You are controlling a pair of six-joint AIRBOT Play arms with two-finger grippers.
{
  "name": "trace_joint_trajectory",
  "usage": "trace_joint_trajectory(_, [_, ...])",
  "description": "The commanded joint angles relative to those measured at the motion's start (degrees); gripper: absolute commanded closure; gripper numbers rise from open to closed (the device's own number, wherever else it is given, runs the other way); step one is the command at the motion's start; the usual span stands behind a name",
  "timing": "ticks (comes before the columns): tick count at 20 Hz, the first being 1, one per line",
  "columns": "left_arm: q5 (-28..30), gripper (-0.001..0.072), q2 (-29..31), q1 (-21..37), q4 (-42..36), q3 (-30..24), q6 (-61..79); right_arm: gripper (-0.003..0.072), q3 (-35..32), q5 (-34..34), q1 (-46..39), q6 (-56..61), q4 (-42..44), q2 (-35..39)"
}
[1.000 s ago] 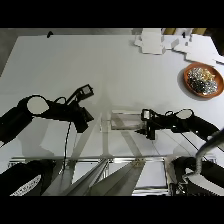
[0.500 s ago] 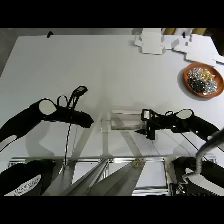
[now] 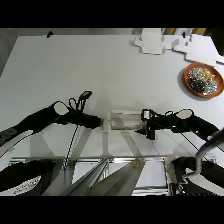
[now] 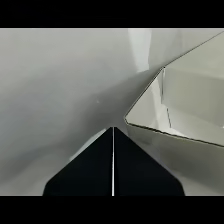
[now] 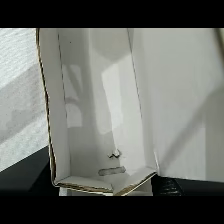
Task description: Fold the box and place the chain.
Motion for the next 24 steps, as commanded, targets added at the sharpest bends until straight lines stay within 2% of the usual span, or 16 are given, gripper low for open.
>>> trace_joint_trajectory(1, [1.25,0.0706,0.94,-1.68,-1.38,0.02,-1.62,0.039,-0.02,0.02,0.02,0.02,0.0,0.0])
trace_joint_trajectory(7, [2.8,0.07,7.1,-2.78,-1.57,0.07,-1.64,0.039,-0.02,0.02,0.02,0.02,0.0,0.0])
trace_joint_trajectory(14, [3.41,0.0694,7.34,-5.27,-2.4,1.7,-1.16,0.039,-0.02,0.02,0.02,0.02,0.0,0.0])
trace_joint_trajectory(17, [3.41,0.0616,7.32,-5.29,-2.38,1.7,-1.18,0.039,-0.02,0.02,0.02,0.0,0.0,0.0])
trace_joint_trajectory(20, [3.58,0.0614,7.28,-6.51,-2.49,1.7,-1.18,0.039,-0.02,0.02,0.02,0.0,0.0,0.0])
trace_joint_trajectory(21, [3.76,0.0592,7.23,-6.95,-2.51,1.7,-1.18,0.039,-0.02,0.02,0.02,0.0,0.0,0.0])
trace_joint_trajectory(23, [4.11,0.0453,7.21,-7.65,-2.51,1.79,-1.18,0.039,-0.02,0.02,0.02,0.02,0.0,0.0])
trace_joint_trajectory(24, [4.2,0.0425,7.19,-7.76,-2.58,1.97,-1.2,0.039,-0.02,0.02,0.02,0.02,0.0,0.0])
